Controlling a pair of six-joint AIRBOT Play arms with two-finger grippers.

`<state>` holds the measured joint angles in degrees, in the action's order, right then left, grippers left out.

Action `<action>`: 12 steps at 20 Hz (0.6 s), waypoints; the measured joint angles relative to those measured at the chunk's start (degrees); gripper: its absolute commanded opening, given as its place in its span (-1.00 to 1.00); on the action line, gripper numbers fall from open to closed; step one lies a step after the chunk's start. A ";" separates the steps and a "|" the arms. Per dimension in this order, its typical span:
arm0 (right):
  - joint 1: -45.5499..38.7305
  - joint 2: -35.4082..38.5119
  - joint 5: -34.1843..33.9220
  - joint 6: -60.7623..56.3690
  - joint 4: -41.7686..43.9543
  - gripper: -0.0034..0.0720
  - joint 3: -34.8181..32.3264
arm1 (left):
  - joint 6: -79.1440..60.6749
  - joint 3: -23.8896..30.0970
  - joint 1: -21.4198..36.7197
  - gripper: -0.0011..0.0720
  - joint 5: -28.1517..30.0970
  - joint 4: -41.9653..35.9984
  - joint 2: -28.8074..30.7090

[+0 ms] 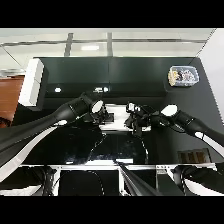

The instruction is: Fold the box and place the chain.

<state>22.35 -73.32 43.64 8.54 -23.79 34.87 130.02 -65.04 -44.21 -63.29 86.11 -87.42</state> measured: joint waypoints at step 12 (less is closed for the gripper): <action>-1.49 1.44 2.84 -9.09 -1.77 -0.88 0.31 | 0.02 0.00 0.02 -0.90 -0.11 0.02 0.00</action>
<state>20.86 -71.88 46.48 -0.56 -25.56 35.18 130.04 -65.04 -44.18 -63.40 86.13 -87.42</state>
